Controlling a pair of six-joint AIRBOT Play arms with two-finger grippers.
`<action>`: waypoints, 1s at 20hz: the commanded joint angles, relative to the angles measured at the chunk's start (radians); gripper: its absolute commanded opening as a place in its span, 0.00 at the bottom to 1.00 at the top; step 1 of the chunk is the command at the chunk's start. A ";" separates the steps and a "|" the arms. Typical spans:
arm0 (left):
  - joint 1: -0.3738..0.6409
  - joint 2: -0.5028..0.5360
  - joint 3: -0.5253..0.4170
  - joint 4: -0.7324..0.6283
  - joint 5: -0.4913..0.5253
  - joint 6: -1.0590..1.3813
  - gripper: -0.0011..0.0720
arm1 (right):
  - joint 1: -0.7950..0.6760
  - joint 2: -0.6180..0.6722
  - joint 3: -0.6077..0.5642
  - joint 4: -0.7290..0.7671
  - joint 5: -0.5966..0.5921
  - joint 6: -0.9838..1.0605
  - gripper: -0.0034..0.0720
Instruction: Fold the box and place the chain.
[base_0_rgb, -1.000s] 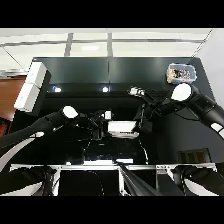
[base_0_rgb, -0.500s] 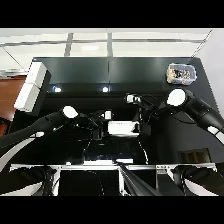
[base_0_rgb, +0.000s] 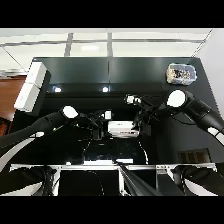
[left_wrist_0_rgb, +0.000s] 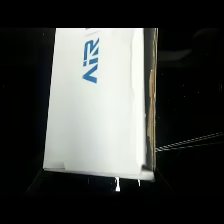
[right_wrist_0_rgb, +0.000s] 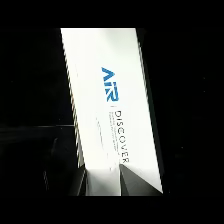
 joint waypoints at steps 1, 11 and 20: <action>0.000 0.000 -0.001 0.000 0.000 0.000 0.68 | 0.000 0.015 0.000 0.000 0.003 0.004 0.28; 0.000 0.000 -0.001 0.000 0.000 0.000 0.68 | 0.006 0.014 -0.040 -0.011 -0.010 0.014 0.28; 0.000 0.000 -0.001 0.000 0.000 0.000 0.68 | 0.018 0.014 -0.057 -0.019 -0.016 0.014 0.42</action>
